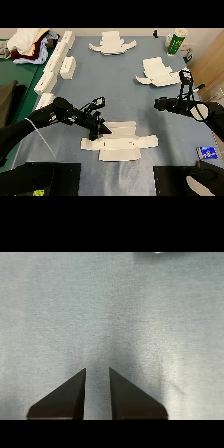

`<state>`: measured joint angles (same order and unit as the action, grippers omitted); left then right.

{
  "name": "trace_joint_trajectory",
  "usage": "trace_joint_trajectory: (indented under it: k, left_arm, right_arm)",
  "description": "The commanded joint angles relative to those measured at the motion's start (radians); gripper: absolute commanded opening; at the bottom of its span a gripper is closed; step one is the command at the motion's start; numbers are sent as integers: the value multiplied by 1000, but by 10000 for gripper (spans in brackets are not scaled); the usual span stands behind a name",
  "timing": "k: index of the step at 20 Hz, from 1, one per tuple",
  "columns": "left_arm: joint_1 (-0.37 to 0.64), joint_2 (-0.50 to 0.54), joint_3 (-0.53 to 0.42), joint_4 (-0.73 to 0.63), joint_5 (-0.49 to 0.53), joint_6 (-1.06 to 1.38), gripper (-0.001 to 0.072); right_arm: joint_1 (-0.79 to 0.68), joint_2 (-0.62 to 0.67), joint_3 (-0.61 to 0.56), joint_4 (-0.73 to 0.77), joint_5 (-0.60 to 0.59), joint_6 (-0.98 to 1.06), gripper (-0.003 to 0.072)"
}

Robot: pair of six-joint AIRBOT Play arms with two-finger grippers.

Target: Fold the box.

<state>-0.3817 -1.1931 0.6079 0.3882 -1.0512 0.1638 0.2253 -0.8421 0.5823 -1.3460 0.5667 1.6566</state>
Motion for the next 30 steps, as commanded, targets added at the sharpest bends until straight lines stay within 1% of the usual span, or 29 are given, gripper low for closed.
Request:
trace_joint_trajectory:
  k: [1,3,4,5,7,9,11,12,13,14,15,16,17,18,19,21,22,25,28,30]
  left_arm:
    - [0,1,1,18,-6,3,14]
    - [0,1,1,17,-7,3,14]
    - [1,1,1,17,-7,3,14]
    - [1,1,1,16,-7,3,14]
    - [1,1,1,17,-6,3,14]
    - [1,2,1,17,-6,3,14]
    - [1,2,1,17,-6,3,14]
    - [1,2,1,17,-6,3,14]
    - [1,2,1,17,-6,3,14]
    - [1,2,1,17,-6,3,14]
    - [1,2,1,17,-6,3,14]
    - [1,2,1,17,-6,3,14]
    - [1,2,1,17,-6,3,14]
    - [1,2,1,17,-6,3,15]
    - [1,2,1,17,-5,3,14]
    - [1,2,1,17,-5,3,14]
    - [1,2,1,17,-5,3,15]
    - [1,2,1,17,-5,3,14]
    - [1,2,1,17,-5,3,14]
    - [1,2,1,17,-5,3,15]
  right_arm:
    - [1,0,0,0,1,0,219]
    - [1,1,0,17,23,0,118]
    - [1,3,0,30,51,0,49]
    - [2,8,0,50,90,-9,-1]
    - [34,35,0,109,195,-45,-1]
    - [133,79,0,120,312,-45,-2]
    - [298,131,0,97,437,-40,-2]
    - [385,165,0,69,483,-3,-2]
    - [485,205,0,37,519,42,-2]
    - [583,238,-1,31,544,43,-2]
    - [694,264,-10,24,546,42,-1]
    - [794,274,-27,9,538,32,17]
    - [892,267,-51,-45,515,-3,248]
    - [964,249,-78,-124,486,-28,505]
    - [1019,217,-106,-220,444,-37,586]
    - [1047,129,-132,-357,377,-47,586]
    - [1047,83,-132,-386,364,-57,586]
    - [1047,-16,-130,-399,298,-61,586]
    - [1047,-52,-130,-401,224,-88,586]
    - [1047,-78,-130,-401,202,-87,586]
